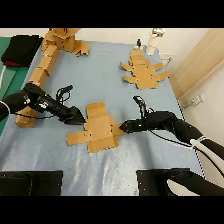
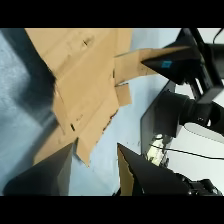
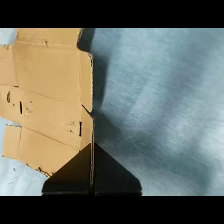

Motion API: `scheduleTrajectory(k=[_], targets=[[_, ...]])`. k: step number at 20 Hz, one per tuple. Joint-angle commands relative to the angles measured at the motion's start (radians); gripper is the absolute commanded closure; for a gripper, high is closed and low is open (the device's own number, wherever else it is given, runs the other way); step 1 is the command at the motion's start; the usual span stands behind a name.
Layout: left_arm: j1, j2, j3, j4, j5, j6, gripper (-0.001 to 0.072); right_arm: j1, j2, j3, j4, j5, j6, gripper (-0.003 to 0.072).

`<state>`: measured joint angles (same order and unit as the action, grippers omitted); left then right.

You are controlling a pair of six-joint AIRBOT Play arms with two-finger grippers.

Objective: Fold the box.

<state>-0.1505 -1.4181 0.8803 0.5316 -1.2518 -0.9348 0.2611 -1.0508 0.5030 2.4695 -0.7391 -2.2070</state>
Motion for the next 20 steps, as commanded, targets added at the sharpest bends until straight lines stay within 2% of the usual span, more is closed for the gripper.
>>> scheduleTrajectory(k=[1, 4, 10, 13, 20], targets=[[0.001, -0.069, -0.002, -0.021, 0.086, 0.062, 0.029, 0.045, 0.028, -0.023, -0.006, 0.075, 0.005, 0.0686], [0.001, -0.117, 0.007, -0.052, 0.165, 0.101, 0.0289, 0.045, 0.028, -0.023, -0.04, 0.075, 0.029, 0.0686], [0.001, -0.165, 0.106, -0.065, 0.232, 0.135, 0.029, 0.045, 0.028, -0.023, -0.051, 0.072, 0.034, 0.0686], [0.0, -0.206, 0.165, -0.08, 0.211, 0.135, 0.029, 0.045, 0.028, -0.023, -0.057, 0.065, 0.034, 0.0686], [-0.045, -0.333, 0.265, -0.124, 0.079, 0.163, 0.029, 0.045, 0.027, -0.023, -0.087, 0.066, 0.052, 0.0686]])
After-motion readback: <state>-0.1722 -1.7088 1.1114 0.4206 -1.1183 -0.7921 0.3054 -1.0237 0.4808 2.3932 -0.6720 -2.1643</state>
